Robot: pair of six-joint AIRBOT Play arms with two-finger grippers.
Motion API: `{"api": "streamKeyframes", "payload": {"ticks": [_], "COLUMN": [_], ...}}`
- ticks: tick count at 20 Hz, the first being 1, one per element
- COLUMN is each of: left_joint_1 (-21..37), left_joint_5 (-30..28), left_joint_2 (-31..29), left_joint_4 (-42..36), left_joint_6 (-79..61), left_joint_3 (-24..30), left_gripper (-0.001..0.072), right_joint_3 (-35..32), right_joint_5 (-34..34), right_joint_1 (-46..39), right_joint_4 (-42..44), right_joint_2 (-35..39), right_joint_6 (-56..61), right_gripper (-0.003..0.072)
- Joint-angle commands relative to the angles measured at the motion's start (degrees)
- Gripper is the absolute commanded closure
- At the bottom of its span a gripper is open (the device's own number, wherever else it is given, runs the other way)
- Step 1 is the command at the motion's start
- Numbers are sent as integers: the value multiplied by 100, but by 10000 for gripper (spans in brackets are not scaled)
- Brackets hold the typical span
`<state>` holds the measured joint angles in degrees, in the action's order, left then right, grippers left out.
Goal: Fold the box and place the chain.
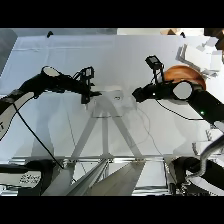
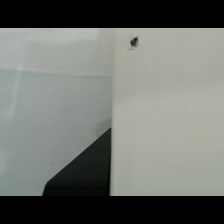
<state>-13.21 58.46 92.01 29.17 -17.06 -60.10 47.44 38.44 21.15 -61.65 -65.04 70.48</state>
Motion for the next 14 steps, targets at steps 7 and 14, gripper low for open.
{"api": "streamKeyframes", "payload": {"ticks": [7, 14], "left_joint_1": [-146, -153], "left_joint_5": [-48, 566], "left_joint_2": [258, 256], "left_joint_4": [44, -378], "left_joint_6": [-439, -461], "left_joint_3": [13, 9], "left_gripper": [705, 705], "right_joint_3": [7, 7], "right_joint_5": [-339, -339], "right_joint_1": [2, 4], "right_joint_4": [-7, 0], "right_joint_2": [2, 2], "right_joint_6": [0, 2], "right_gripper": [275, 279]}}
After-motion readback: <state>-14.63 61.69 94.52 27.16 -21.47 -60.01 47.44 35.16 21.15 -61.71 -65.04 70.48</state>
